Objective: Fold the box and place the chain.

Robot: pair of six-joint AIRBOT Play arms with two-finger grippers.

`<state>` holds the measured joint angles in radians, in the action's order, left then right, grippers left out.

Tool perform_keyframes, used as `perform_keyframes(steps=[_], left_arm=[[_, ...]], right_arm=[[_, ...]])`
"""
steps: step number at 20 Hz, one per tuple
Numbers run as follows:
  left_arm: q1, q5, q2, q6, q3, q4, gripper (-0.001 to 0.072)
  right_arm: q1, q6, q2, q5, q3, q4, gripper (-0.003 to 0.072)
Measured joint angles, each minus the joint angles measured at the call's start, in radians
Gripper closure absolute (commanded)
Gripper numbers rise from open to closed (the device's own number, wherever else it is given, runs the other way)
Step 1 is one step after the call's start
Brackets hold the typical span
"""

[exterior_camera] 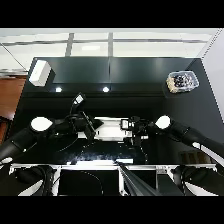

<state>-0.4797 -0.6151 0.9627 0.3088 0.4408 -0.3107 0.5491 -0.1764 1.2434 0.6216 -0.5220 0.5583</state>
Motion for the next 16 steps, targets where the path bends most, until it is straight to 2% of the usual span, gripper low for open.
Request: perform_keyframes(steps=[4, 9, 13, 16], left_arm=[[0.000, 0.073, 0.082, -0.087, 0.003, 0.046, 0.0683], [0.000, 0.106, 0.157, -0.119, 0.004, 0.063, 0.0683], [0.000, 0.105, 0.176, -0.126, 0.011, 0.051, 0.0682], [0.023, 0.063, 0.148, -0.126, 0.035, -0.040, 0.0682]], right_arm=[[0.000, 0.000, 0.000, 0.000, 0.000, 0.000, 0.0287], [0.000, 0.000, 0.000, 0.000, 0.000, 0.000, 0.0287], [0.000, -0.001, 0.000, -0.001, 0.000, 0.001, 0.0286], [0.000, -0.002, 0.000, -0.001, 0.000, 0.001, 0.0286]])
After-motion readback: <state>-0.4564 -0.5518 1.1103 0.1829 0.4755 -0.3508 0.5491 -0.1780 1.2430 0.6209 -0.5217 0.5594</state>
